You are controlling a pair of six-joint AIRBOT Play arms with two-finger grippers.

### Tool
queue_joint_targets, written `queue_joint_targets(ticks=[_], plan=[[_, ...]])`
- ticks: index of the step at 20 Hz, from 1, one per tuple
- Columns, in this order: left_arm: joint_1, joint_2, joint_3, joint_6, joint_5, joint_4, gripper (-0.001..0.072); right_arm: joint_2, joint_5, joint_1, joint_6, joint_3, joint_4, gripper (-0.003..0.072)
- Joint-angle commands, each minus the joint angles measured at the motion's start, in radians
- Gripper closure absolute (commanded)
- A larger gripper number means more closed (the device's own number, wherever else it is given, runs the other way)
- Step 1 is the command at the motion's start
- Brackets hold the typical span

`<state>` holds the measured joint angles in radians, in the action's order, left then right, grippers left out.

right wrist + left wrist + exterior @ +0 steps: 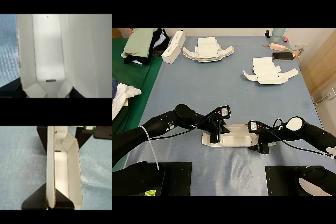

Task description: Fold the box.

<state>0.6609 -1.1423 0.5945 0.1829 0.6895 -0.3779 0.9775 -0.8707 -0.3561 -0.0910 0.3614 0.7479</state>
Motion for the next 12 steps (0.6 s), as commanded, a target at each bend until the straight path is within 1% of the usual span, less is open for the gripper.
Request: queue_joint_targets(ticks=[1, 3, 4, 7, 8, 9, 12], plan=[[0.000, -0.001, 0.001, 0.000, 0.000, 0.000, 0.0694, 0.000, 0.011, 0.000, 0.000, 0.000, 0.008, 0.0041], [0.000, -0.001, 0.001, 0.000, 0.000, 0.000, 0.0694, 0.000, 0.011, -0.001, 0.000, 0.000, 0.017, 0.0076], [0.000, -0.001, 0.001, 0.000, 0.000, 0.000, 0.0694, 0.000, 0.011, -0.001, 0.000, 0.000, 0.023, 0.0105], [0.000, -0.001, 0.001, 0.000, 0.000, 0.000, 0.0694, 0.000, 0.019, -0.001, 0.000, 0.000, 0.026, 0.0106], [0.000, -0.001, 0.001, 0.000, 0.000, 0.000, 0.0694, 0.000, 0.031, -0.001, 0.001, 0.001, 0.026, 0.0158], [0.000, -0.001, 0.001, 0.000, 0.000, 0.000, 0.0694, 0.000, 0.047, -0.001, 0.001, 0.001, 0.026, 0.0178], [0.000, -0.001, 0.001, 0.000, 0.001, 0.000, 0.0694, 0.000, 0.053, -0.001, 0.001, 0.001, 0.024, 0.0178]])
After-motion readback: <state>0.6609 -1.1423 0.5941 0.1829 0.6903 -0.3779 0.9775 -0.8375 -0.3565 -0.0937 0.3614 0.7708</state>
